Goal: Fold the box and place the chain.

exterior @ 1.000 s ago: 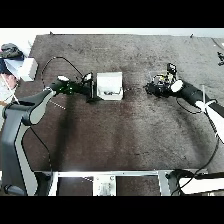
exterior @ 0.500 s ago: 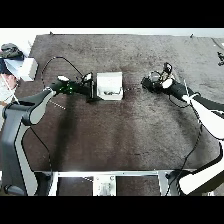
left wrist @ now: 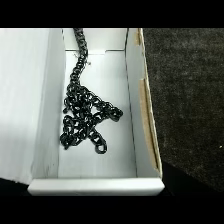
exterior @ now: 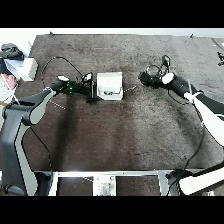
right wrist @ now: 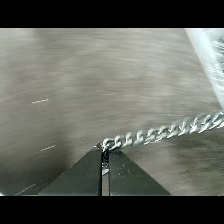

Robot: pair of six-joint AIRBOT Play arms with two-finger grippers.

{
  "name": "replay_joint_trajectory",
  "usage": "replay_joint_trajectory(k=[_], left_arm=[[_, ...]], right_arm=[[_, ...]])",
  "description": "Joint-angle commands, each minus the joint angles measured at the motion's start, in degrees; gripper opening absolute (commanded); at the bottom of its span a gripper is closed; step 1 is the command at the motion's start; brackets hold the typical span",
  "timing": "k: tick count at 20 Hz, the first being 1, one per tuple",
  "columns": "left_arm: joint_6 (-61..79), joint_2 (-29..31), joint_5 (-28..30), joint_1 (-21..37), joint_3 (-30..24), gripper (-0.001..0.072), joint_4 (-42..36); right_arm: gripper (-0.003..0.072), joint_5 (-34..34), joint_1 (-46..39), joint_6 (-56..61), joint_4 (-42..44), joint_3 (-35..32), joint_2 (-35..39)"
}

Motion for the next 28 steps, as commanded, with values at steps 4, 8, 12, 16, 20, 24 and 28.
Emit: replay_joint_trajectory(k=[4,8,12,16,20,24,28], left_arm=[[0.02,0.02,0.00,0.02,0.02,0.0353,0.00],[0.02,0.02,0.00,0.02,0.02,0.0352,0.00],[0.02,0.02,0.04,0.02,0.02,0.0353,-0.02],[0.02,0.02,0.00,0.02,0.02,0.0353,-0.02],[0.02,0.02,0.00,0.02,0.02,0.0352,-0.02],[0.02,0.02,0.00,0.02,0.02,0.0353,-0.02],[0.02,0.02,0.00,0.02,0.02,0.0353,-0.02]], right_arm=[[0.0014,1.11,7.08,-6.19,-0.46,0.17,18.40],[0.0014,-2.51,12.24,-6.21,-1.09,1.03,23.37],[0.0014,-4.79,17.68,-6.16,-2.25,2.86,22.80],[0.0015,-2.99,21.38,-5.92,-2.73,2.84,18.67],[0.0015,1.36,23.06,-4.42,-2.78,2.80,10.80],[0.0306,2.93,22.27,-4.46,-2.97,2.78,6.08],[0.0306,9.07,16.72,-4.33,-9.29,2.75,6.97]])
